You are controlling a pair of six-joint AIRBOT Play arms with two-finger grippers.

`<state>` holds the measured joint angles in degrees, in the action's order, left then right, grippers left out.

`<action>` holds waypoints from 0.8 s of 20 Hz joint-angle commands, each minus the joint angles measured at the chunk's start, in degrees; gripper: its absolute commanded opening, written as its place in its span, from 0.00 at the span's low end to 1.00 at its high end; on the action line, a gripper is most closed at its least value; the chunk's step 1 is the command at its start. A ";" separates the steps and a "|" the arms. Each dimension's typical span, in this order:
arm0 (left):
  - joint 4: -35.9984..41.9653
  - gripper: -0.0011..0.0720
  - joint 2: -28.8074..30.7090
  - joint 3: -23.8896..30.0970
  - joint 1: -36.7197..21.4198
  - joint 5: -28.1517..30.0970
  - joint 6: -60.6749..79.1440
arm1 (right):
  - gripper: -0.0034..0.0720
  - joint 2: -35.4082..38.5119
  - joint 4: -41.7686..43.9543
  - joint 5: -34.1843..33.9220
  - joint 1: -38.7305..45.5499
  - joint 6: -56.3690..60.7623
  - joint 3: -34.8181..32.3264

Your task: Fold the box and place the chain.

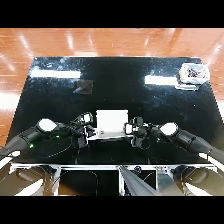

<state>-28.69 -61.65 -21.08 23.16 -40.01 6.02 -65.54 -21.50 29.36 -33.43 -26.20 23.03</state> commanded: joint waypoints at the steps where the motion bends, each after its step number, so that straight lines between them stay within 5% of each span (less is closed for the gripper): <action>1: 0.74 0.34 -0.04 -0.04 0.96 1.03 0.04 | 0.87 0.02 0.02 -0.02 0.00 0.02 0.04; 16: 5.03 0.35 -1.73 -1.51 4.46 2.51 1.38 | 0.87 0.02 0.02 -0.02 0.00 0.02 0.04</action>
<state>-23.66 -62.54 -22.13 25.98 -37.52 6.98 -65.54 -21.52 29.34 -33.43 -26.20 23.03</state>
